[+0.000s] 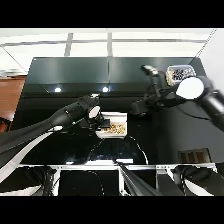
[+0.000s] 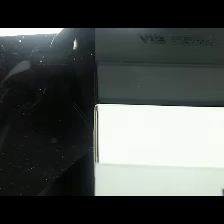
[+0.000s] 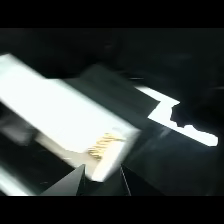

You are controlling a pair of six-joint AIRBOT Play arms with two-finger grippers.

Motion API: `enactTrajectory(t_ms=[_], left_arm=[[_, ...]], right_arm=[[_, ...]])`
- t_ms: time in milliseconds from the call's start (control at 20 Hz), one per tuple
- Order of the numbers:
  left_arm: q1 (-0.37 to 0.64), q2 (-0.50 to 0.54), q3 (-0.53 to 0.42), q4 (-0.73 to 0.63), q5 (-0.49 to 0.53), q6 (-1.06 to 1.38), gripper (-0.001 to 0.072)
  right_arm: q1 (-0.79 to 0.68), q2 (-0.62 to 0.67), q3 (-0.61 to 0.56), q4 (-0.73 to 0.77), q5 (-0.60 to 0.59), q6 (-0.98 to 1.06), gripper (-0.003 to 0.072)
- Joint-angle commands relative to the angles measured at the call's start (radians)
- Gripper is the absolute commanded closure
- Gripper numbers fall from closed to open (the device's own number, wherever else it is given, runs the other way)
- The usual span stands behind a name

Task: Fold the box and place the chain.

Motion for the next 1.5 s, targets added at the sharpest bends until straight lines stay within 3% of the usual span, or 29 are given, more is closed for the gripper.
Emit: enactTrajectory(t_ms=[0, 250, 300, 350, 400, 500, 700, 750, 850, 950, 1050, 1100, 1150, 1200, 1300, 1450], left_arm=[[0.007, -0.001, 0.003, 0.003, 0.029, 0.001, 0.0685], [0.012, -0.001, 0.081, -0.001, 0.042, -0.016, 0.0682], [0.012, -0.001, 0.095, 0.0, 0.042, -0.027, 0.0605], [0.012, 0.0, 0.108, -0.001, 0.039, -0.045, 0.046], [0.012, 0.0, 0.116, -0.004, 0.031, -0.045, 0.0364], [0.012, 0.003, 0.134, -0.02, -0.013, 0.0, 0.0219], [-0.009, 0.143, 0.104, 0.124, -0.083, 0.156, 0.019], [-0.003, 0.22, 0.06, 0.192, -0.089, 0.159, 0.019], [0.068, 0.378, -0.062, 0.193, -0.037, 0.16, 0.019], [0.212, 0.555, -0.237, 0.069, 0.109, 0.202, 0.019], [0.395, 0.687, -0.423, -0.255, 0.267, 0.507, 0.019], [0.464, 0.711, -0.491, -0.443, 0.282, 0.782, 0.019], [0.511, 0.715, -0.54, -0.631, 0.237, 1.165, 0.019], [0.525, 0.709, -0.566, -0.736, 0.163, 1.494, 0.0173], [0.504, 0.699, -0.599, -0.832, 0.138, 1.823, -0.0003], [0.452, 0.665, -0.602, -0.789, 0.264, 2.078, -0.0003]], right_arm=[[-0.099, 0.084, 0.0, -0.081, 0.066, 0.002, 0.0423], [-0.085, 0.098, -0.007, -0.088, 0.089, -0.029, 0.0423], [-0.084, 0.098, -0.011, -0.09, 0.072, -0.029, 0.0423], [-0.084, 0.098, -0.013, -0.091, 0.06, -0.029, 0.0423], [-0.084, 0.098, -0.013, -0.091, 0.051, -0.029, 0.0423], [-0.084, 0.098, -0.013, -0.091, 0.045, -0.029, 0.0423], [-0.084, 0.098, -0.013, -0.102, 0.054, -0.028, 0.0423], [-0.084, 0.098, -0.013, -0.102, 0.053, -0.028, 0.0423], [-0.084, 0.098, -0.013, -0.101, 0.043, -0.027, 0.0423], [-0.084, 0.098, -0.013, -0.101, 0.021, -0.013, 0.0423], [-0.084, 0.098, -0.013, -0.101, -0.001, -0.001, 0.0422], [-0.084, 0.098, -0.013, -0.101, -0.009, -0.001, 0.0423], [-0.084, 0.098, -0.013, -0.101, -0.02, -0.001, 0.0422], [-0.084, 0.098, -0.016, -0.101, -0.034, -0.001, 0.0423], [-0.084, 0.098, -0.027, -0.101, -0.049, -0.002, 0.0422], [-0.084, 0.097, -0.037, -0.103, -0.048, -0.001, 0.0423]])
